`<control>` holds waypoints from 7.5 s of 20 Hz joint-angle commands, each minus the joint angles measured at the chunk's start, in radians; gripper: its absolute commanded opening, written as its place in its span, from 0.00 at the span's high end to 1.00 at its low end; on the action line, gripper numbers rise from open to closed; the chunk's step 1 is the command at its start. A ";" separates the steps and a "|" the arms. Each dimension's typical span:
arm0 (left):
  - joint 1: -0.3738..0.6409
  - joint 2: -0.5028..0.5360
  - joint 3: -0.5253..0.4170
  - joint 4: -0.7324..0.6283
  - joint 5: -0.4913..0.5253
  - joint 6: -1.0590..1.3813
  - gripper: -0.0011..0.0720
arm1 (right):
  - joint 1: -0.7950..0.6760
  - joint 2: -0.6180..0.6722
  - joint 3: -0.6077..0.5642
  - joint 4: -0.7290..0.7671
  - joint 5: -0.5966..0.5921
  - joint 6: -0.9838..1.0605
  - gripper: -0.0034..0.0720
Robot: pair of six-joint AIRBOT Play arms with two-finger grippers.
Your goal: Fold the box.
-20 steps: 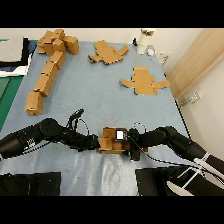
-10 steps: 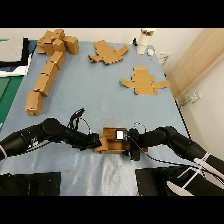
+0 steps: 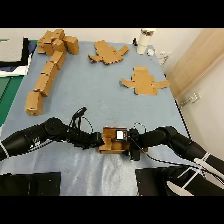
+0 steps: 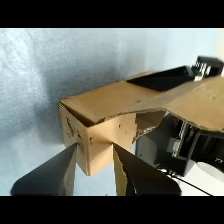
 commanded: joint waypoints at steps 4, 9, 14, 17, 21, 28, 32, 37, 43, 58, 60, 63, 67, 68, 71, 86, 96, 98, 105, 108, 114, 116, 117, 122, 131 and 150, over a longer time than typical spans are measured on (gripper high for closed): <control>-0.122 -0.004 0.076 0.378 0.002 -0.390 0.47 | 0.000 0.000 0.000 0.000 0.000 0.000 0.27; -0.214 -0.107 0.182 0.472 -0.029 -0.519 0.47 | 0.000 0.000 0.000 0.000 0.000 0.000 0.27; -0.259 -0.166 0.298 0.725 -0.151 -0.761 0.48 | 0.000 0.000 0.000 0.000 0.000 0.000 0.27; -0.290 -0.188 0.356 0.835 -0.230 -0.851 0.48 | 0.000 0.000 0.000 0.000 0.000 0.000 0.27; -0.348 -0.247 0.438 0.923 -0.327 -0.898 0.48 | 0.000 0.000 0.000 0.000 0.000 0.000 0.27; -0.368 -0.311 0.484 0.929 -0.368 -0.915 0.48 | 0.000 0.000 0.000 0.000 0.000 0.000 0.27; -0.367 -0.349 0.515 0.930 -0.350 -0.916 0.53 | 0.000 0.000 0.000 0.000 0.000 0.000 0.27; -0.368 -0.365 0.518 0.930 -0.361 -0.931 0.97 | 0.000 0.000 0.000 0.000 0.000 0.000 0.27; -0.368 -0.365 0.522 0.906 -0.359 -0.945 0.97 | 0.000 0.000 0.000 0.000 0.000 0.000 0.27; -0.333 -0.348 0.526 0.787 -0.422 -0.925 0.23 | 0.000 0.000 0.000 0.000 0.000 0.000 0.27; -0.295 -0.328 0.526 0.710 -0.447 -0.882 0.24 | 0.000 0.000 0.000 0.000 0.000 0.000 0.27; -0.202 -0.312 0.526 0.536 -0.527 -0.780 0.25 | 0.000 0.000 0.000 0.000 0.000 0.000 0.27; -0.084 -0.312 0.526 0.396 -0.570 -0.729 0.25 | 0.000 0.000 0.000 0.000 0.000 0.000 0.27; -0.059 -0.312 0.526 0.370 -0.571 -0.709 0.25 | 0.000 0.000 0.000 0.000 0.000 0.000 0.27; 0.005 -0.312 0.526 0.254 -0.580 -0.618 0.25 | 0.000 0.000 0.000 0.000 0.000 0.000 0.27; -0.003 -0.331 0.523 0.390 -0.505 -0.582 0.24 | 0.000 0.000 0.000 0.000 0.000 0.000 0.27; -0.199 -0.333 0.539 0.726 -0.426 -0.742 0.24 | 0.000 0.000 0.000 0.000 0.000 0.000 0.27; -0.222 -0.340 0.539 0.747 -0.388 -0.748 0.24 | 0.000 0.000 0.000 0.000 0.000 0.000 0.27; -0.262 -0.393 0.540 0.772 -0.391 -0.751 0.25 | 0.000 0.000 0.000 0.000 0.000 0.000 0.27; -0.268 -0.400 0.541 0.776 -0.391 -0.809 0.36 | 0.000 0.000 0.000 0.000 0.000 0.000 0.27; -0.288 -0.400 0.541 0.787 -0.387 -0.827 0.52 | 0.000 0.000 0.000 0.000 0.000 0.000 0.27; -0.300 -0.400 0.541 0.825 -0.396 -0.868 0.52 | 0.000 0.000 0.000 0.000 0.000 0.000 0.27; -0.305 -0.400 0.541 0.843 -0.402 -0.886 0.52 | 0.000 0.000 0.000 0.000 0.000 0.000 0.27; -0.323 -0.400 0.541 0.891 -0.427 -0.925 0.76 | 0.000 0.000 0.000 0.000 0.000 0.000 0.27; -0.342 -0.400 0.541 0.923 -0.429 -0.952 0.97 | 0.000 0.000 0.000 0.000 0.000 0.000 0.27; -0.213 -0.399 0.599 0.629 -0.622 -0.840 0.42 | 0.000 0.000 0.000 0.000 0.000 0.000 0.27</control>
